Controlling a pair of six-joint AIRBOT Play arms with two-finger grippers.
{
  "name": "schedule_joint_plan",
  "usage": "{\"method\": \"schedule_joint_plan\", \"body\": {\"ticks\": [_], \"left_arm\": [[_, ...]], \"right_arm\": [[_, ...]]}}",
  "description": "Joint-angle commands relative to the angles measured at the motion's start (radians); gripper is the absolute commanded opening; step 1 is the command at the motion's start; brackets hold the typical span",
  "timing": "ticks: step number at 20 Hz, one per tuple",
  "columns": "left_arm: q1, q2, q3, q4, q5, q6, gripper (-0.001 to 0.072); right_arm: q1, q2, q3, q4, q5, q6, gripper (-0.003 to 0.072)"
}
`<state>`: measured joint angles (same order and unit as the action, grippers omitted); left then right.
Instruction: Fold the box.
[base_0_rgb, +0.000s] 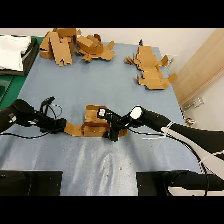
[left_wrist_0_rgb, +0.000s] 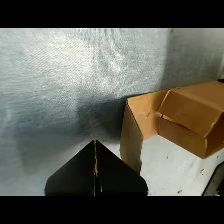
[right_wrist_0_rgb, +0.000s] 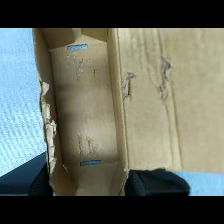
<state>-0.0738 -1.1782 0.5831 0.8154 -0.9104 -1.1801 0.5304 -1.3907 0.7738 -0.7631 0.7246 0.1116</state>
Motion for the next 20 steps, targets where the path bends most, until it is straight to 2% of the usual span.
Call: {"method": "schedule_joint_plan", "body": {"ticks": [1, 3, 8, 11, 15, 20], "left_arm": [[-0.054, -0.05, 0.0, -0.137, 0.014, 0.08, 0.0015], [-0.072, -0.047, 0.0, -0.239, 0.007, 0.137, 0.0015], [-0.101, -0.044, 0.003, -0.3, -0.014, 0.148, 0.0014], [-0.101, -0.006, 0.014, -0.353, -0.004, 0.147, 0.0015], [-0.1, 0.048, 0.054, -0.282, 0.012, 0.149, 0.0015], [-0.12, 0.029, 0.056, -0.245, 0.011, 0.145, 0.0019]], "right_arm": [[0.001, 0.0, 0.0, 0.0, 0.0, 0.0, 0.0508], [0.001, 0.0, 0.0, 0.0, 0.0, 0.0, 0.0507], [0.001, 0.0, 0.0, 0.0, 0.0, 0.0, 0.0507], [0.001, 0.0, 0.0, 0.0, 0.0, 0.0, 0.0507], [0.001, 0.0, 0.0, 0.0, 0.0, 0.0, 0.0508], [0.001, 0.0, 0.0, 0.0, 0.001, 0.0, 0.0508]]}}
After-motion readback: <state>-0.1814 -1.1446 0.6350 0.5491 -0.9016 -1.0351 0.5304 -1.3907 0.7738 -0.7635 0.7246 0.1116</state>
